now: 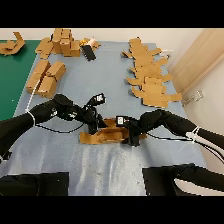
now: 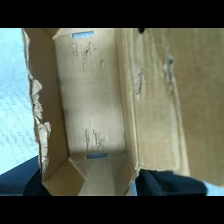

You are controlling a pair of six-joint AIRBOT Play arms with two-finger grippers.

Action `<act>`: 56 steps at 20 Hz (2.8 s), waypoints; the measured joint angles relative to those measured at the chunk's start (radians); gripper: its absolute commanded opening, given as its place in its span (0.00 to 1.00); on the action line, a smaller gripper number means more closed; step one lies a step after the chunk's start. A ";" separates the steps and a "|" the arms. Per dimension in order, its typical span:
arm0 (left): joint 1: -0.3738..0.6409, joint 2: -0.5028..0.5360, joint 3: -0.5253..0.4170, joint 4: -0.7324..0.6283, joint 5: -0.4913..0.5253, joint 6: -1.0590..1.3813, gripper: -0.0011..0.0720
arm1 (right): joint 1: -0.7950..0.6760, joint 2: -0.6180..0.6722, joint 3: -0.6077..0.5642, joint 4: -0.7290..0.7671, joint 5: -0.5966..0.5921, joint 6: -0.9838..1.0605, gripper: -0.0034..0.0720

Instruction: Fold the box.

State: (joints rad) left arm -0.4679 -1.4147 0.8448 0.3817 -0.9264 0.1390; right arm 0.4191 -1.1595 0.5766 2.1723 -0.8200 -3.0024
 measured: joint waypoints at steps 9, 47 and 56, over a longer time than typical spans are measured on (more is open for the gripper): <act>0.000 0.000 0.000 0.000 0.000 0.000 0.03 | 0.025 0.000 -0.004 -0.031 0.015 0.005 0.62; 0.002 0.000 0.000 0.004 0.005 -0.056 0.60 | 0.036 0.001 -0.005 -0.014 0.018 0.000 0.61; 0.074 0.085 -0.001 0.036 0.006 -0.117 0.60 | 0.036 0.000 -0.005 -0.003 0.018 0.001 0.61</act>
State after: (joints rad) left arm -0.3935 -1.3296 0.8436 0.4175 -0.9207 0.0219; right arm 0.4553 -1.1591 0.5713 2.1689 -0.8021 -3.0013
